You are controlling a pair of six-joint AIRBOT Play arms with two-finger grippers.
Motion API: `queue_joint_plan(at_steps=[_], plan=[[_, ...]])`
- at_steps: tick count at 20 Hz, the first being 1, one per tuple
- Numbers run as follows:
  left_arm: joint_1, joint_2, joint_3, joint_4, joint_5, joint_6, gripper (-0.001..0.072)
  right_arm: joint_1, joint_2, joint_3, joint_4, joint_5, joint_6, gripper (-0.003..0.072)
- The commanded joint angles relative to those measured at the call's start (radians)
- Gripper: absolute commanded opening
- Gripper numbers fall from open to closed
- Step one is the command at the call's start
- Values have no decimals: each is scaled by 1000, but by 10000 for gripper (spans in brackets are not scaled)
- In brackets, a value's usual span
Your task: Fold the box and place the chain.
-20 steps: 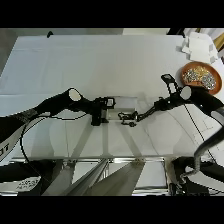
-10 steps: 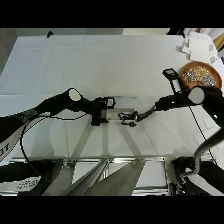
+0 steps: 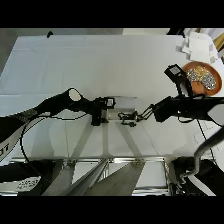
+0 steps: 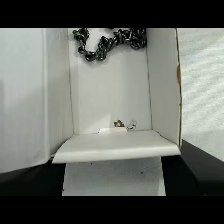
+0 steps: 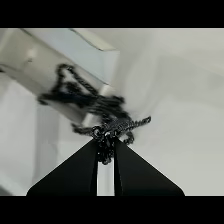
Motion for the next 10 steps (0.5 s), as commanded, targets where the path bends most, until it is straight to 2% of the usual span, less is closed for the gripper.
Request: queue_joint_plan(at_steps=[1, 7, 10], plan=[[-1, 0, 0, 0, 0, 0, 9, 92, 32, 38, 85, -27, 0, 15], [-1, 0, 0, 0, 0, 0, 9, 195, -3, 74, 134, -210, 0, 15], [-1, 0, 0, 0, 0, 0, 9, 196, -56, 74, 135, -256, 1, 15]])
